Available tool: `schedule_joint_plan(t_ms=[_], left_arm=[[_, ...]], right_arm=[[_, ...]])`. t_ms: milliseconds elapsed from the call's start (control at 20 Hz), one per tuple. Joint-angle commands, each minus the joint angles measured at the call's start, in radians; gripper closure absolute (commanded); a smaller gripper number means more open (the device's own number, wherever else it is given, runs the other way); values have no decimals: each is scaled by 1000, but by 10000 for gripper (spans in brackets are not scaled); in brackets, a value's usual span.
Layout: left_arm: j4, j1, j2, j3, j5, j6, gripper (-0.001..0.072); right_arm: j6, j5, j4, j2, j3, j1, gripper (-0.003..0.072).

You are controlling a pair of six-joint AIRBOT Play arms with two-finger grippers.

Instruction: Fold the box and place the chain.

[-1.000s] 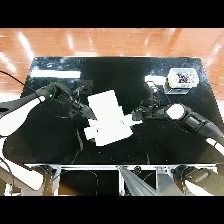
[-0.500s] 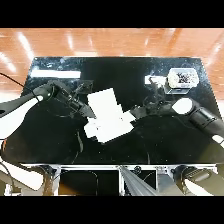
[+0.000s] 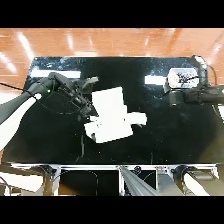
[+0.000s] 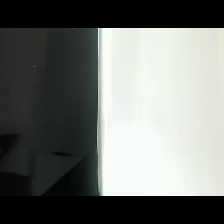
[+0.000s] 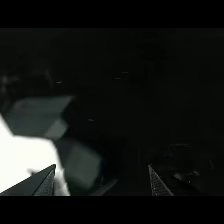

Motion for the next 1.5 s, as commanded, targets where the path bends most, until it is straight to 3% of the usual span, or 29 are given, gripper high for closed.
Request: schedule_joint_plan(t_ms=[0,250,600,950,1050,1100,1300,1450], left_arm=[[189,-90,55,2,-87,37,692],[180,-143,133,-42,-197,48,693],[126,-171,281,-270,-489,174,690],[85,-172,240,-277,-522,172,689],[85,-174,240,-277,-546,253,689],[86,-180,240,-277,-547,346,690],[189,-257,239,-278,-657,351,690],[206,-289,239,-278,-636,351,690]], right_arm=[[0,21,-17,15,16,-64,-32],[0,8,-9,15,16,-64,-32],[0,-8,-5,15,16,-64,-32],[-2,40,103,15,13,-54,-32],[-93,74,107,14,-6,-44,-33],[-142,64,107,14,-27,-40,-33],[-381,-15,136,14,-142,-39,-32],[-589,-37,233,10,-197,-32,-32]])
